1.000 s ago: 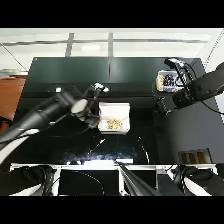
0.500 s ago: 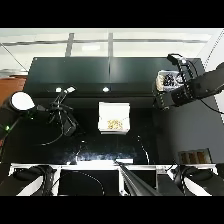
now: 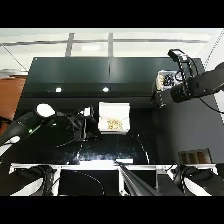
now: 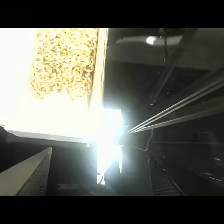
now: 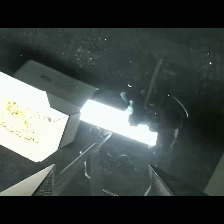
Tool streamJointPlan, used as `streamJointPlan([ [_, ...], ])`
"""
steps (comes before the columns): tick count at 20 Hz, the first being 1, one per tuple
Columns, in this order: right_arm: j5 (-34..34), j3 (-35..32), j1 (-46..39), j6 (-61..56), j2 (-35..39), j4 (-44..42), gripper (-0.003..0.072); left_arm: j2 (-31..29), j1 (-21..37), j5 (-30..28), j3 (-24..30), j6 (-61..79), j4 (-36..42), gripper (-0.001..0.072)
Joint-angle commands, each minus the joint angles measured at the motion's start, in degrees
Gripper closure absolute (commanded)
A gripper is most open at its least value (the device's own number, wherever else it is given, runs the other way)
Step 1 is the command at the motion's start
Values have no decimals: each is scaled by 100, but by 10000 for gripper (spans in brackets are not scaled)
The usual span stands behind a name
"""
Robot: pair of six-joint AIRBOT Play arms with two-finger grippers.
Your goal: Fold the box and place the chain.
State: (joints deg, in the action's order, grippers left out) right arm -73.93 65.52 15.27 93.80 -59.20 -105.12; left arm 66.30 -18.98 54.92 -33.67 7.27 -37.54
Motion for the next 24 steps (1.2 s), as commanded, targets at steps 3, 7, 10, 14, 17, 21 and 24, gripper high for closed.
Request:
streamJointPlan([
  [3, 26, 4, 57, 31, 2, 50, -22, 514, 745, 461, -385, 345, 190, 14],
  [7, 24, 4, 57, -9, 2, 59, -22, 737, 822, 444, -385, 647, 376, 14],
  [10, 26, 4, 57, -107, 2, 59, -21, 1003, 511, 243, -387, 651, 634, 14],
  [14, 11, 4, 57, -129, 2, 57, -21, 1346, 487, 225, -605, 636, 946, 14],
  [17, -9, 4, 57, -129, 2, 61, -21, 1440, 479, 330, -721, 636, 841, 14],
  [21, 0, 4, 55, -127, 2, 83, -21, 1440, 496, 424, -723, 656, 474, 14],
  [24, 9, 4, 55, -127, 2, 81, -20, 1427, 476, 424, -741, 850, 474, 13],
])
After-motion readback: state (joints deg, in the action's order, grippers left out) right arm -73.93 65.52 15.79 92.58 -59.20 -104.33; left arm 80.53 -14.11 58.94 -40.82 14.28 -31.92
